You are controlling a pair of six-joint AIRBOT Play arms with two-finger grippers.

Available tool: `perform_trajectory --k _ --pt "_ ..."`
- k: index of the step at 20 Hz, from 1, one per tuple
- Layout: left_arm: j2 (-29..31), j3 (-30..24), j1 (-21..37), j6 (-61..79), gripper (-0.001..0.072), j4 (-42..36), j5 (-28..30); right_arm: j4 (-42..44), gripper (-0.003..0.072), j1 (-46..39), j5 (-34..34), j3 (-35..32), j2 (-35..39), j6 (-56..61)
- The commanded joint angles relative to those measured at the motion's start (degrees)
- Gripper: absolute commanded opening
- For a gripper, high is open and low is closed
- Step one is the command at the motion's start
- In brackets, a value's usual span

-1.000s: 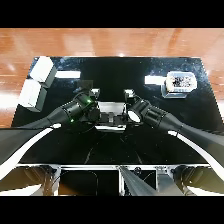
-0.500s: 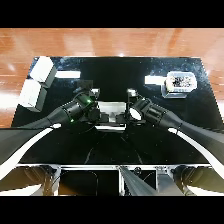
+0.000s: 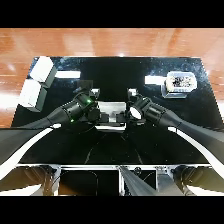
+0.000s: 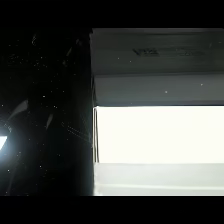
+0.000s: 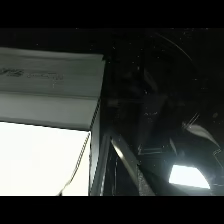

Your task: Fold the box and place the chain.

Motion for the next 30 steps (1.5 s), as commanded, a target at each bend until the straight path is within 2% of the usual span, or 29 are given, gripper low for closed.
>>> perform_trajectory --k 1,20,21,22,30 --pt "0.0 -0.02 -0.07 -0.02 0.0025 0.02 -0.11 0.2 0.0486 0.0 0.04 0.07 -0.85 -0.28" --pt "0.0 -0.02 -0.07 -0.02 0.0025 0.02 -0.11 0.83 0.0484 -0.11 -1.07 1.09 -1.86 -1.77" --pt "0.0 -0.02 -0.07 -0.02 0.0025 0.02 -0.11 0.96 0.0237 -0.11 -0.98 1.2 -1.86 -2.8" --pt "0.0 -0.02 -0.07 -0.02 0.0025 0.02 -0.09 1.75 0.0037 -0.09 -1.09 1.42 -1.86 -4.74" --pt "0.0 -0.02 -0.17 -0.02 0.0025 0.0 0.02 2.93 0.0034 -0.11 -1.66 1.86 -1.86 -6.54"
